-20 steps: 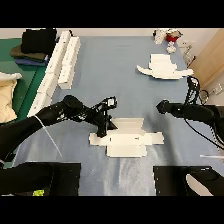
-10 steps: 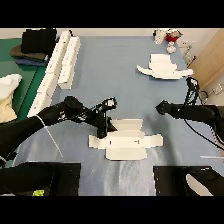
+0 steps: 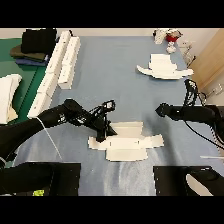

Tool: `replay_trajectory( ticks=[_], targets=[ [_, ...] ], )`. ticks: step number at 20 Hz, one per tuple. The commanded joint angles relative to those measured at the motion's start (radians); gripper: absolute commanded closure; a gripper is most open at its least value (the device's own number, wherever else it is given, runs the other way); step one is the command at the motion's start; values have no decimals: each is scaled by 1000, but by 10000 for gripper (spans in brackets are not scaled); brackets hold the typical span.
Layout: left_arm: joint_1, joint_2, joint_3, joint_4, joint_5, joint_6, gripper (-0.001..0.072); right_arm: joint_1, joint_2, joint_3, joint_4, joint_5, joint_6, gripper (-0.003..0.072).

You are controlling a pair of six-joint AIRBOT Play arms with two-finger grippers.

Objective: Fold the box.

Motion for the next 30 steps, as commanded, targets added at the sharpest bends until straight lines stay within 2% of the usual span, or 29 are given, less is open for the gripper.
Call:
replay_trajectory(
  ticks=[1, 3, 6, 7, 10, 12, 14, 17, 19, 20, 21, 22, 23, 25, 27, 30],
  targets=[
    [0, 0, -2, 7, -14, 0, 696, 0, 1, 1, 38, -42, 0, 328],
    [0, 0, -2, 6, -14, 0, 695, 0, 3, 1, 104, -98, -5, 406],
    [0, 0, -2, 6, -14, 0, 695, 4, 3, 1, 257, -238, -134, 664],
    [0, 0, -2, 6, -14, 0, 695, 13, 3, 1, 293, -287, -182, 685],
    [0, 0, -2, 6, -14, 0, 695, 105, 27, 0, 290, -420, -206, 686],
    [0, 0, -2, 6, -14, 0, 696, 215, 85, -2, 286, -457, -202, 687],
    [0, 0, -2, 6, -14, 0, 695, 364, 161, -13, 251, -460, -155, 688],
    [0, 0, -2, 6, -14, 0, 695, 643, 267, -51, 100, -455, -50, 688],
    [-1, 0, -2, 6, -14, 0, 695, 823, 288, -84, -2, -438, -49, 685],
    [0, 0, -2, 6, -14, 0, 696, 914, 275, -98, -48, -426, -72, 633],
    [0, 0, -2, 6, -13, 0, 695, 998, 246, -106, -87, -401, -117, 368],
    [0, 0, -2, 6, -13, 0, 695, 1066, 208, -110, -131, -367, -148, 205],
    [0, 0, -2, 6, -14, 0, 695, 1126, 158, -109, -206, -332, -156, 158],
    [0, 0, -2, 6, -14, 0, 696, 1194, 61, -106, -343, -272, -154, 155],
    [0, 0, -2, 6, -14, 0, 695, 1206, -13, -90, -420, -228, -137, 155],
    [0, 0, -2, 6, -14, 0, 695, 1206, -72, -68, -584, -210, -20, 155]
  ],
)
